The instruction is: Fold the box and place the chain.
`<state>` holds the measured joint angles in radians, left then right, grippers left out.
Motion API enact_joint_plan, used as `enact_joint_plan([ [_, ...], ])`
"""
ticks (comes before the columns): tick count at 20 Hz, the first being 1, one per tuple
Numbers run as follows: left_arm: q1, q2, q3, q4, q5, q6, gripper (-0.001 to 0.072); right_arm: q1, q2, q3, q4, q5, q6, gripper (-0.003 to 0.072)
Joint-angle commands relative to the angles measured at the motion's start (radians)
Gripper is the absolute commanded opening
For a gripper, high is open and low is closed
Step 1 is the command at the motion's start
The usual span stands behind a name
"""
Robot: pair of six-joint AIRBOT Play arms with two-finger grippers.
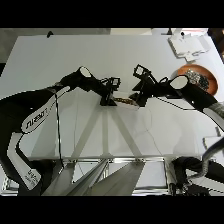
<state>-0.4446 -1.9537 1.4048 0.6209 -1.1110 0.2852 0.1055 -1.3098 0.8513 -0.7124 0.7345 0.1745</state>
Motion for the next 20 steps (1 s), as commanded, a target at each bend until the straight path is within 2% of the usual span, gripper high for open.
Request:
enact_joint_plan([
  [1,0.0,0.001,0.001,0.0,0.0,0.0,0.0151,0.025,0.0,-0.013,0.001,-0.018,0.0,0.039],
  [7,0.0,0.001,0.001,0.0,0.0,0.0,0.0151,0.028,0.0,-0.043,0.001,-0.122,0.004,0.0386],
  [14,0.0,0.001,0.001,0.0,0.0,0.0,0.0151,0.029,0.0,-0.085,0.002,-0.087,0.004,0.0428],
  [16,0.0,0.001,0.001,0.0,0.0,0.0,0.0151,0.028,0.0,-0.085,0.002,-0.084,0.004,0.0593],
  [20,0.0,0.001,0.001,0.0,0.0,0.0,0.0151,0.028,0.049,-0.085,0.002,-0.084,0.004,0.0627],
])
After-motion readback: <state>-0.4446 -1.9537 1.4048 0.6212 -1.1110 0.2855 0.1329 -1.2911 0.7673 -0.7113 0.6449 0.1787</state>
